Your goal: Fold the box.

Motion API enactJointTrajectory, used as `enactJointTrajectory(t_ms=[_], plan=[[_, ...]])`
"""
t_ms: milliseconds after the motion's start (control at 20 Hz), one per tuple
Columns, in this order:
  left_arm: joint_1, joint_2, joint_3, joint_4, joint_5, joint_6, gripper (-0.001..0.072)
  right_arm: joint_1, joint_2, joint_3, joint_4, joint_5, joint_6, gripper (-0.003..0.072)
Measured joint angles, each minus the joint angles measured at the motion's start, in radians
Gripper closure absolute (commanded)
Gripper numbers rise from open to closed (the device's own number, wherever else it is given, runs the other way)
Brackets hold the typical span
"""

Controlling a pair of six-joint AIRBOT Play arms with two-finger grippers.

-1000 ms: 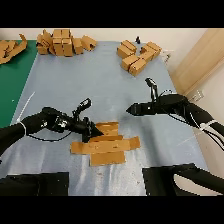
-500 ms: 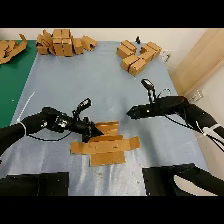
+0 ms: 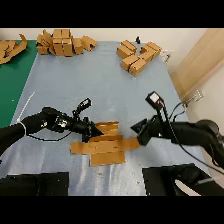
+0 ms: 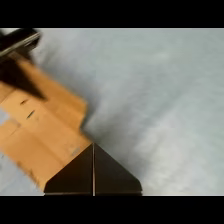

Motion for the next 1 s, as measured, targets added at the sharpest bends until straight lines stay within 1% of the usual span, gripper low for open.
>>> enactJointTrajectory(t_ms=[50, 100, 150, 200, 250, 400, 550, 600, 750, 1000], plan=[[0.0, 0.0, 0.0, 0.0, 0.0, 0.0, 0.0697, 0.06, 0.046, -0.03, -0.005, -0.004, 0.001, 0.0678], [0.0, 0.0, 0.0, 0.0, 0.0, 0.0, 0.0697, 0.13, 0.087, -0.061, -0.011, -0.008, 0.001, 0.057], [0.0, 0.0, 0.0, 0.0, 0.0, 0.0, 0.0697, 0.204, 0.118, -0.089, -0.013, -0.008, 0.0, 0.0405], [0.0, 0.0, 0.0, 0.0, 0.0, 0.0, 0.0697, 0.274, 0.137, -0.115, -0.019, -0.011, -0.008, 0.0287], [0.0, 0.0, 0.0, 0.0, 0.0, 0.0, 0.0697, 0.346, 0.145, -0.141, -0.028, -0.011, -0.026, 0.0233], [0.0, 0.0, 0.0, 0.0, 0.0, 0.0, 0.0697, 0.5, 0.098, -0.192, -0.132, 0.037, -0.082, 0.0233], [0.0, 0.0, 0.0, 0.0, 0.0, 0.0, 0.0697, 0.568, -0.006, -0.21, -0.294, 0.116, -0.112, 0.0232], [0.0, 0.0, 0.0, 0.0, 0.0, 0.0, 0.0697, 0.58, -0.04, -0.211, -0.33, 0.142, -0.118, 0.0141], [0.0, 0.0, 0.0, 0.0, 0.0, 0.0, 0.0697, 0.614, -0.124, -0.211, -0.389, 0.219, -0.129, 0.0142], [0.0, 0.0, 0.0, 0.0, 0.0, 0.0, 0.0697, 0.661, -0.186, -0.211, -0.433, 0.311, -0.135, 0.0142]])
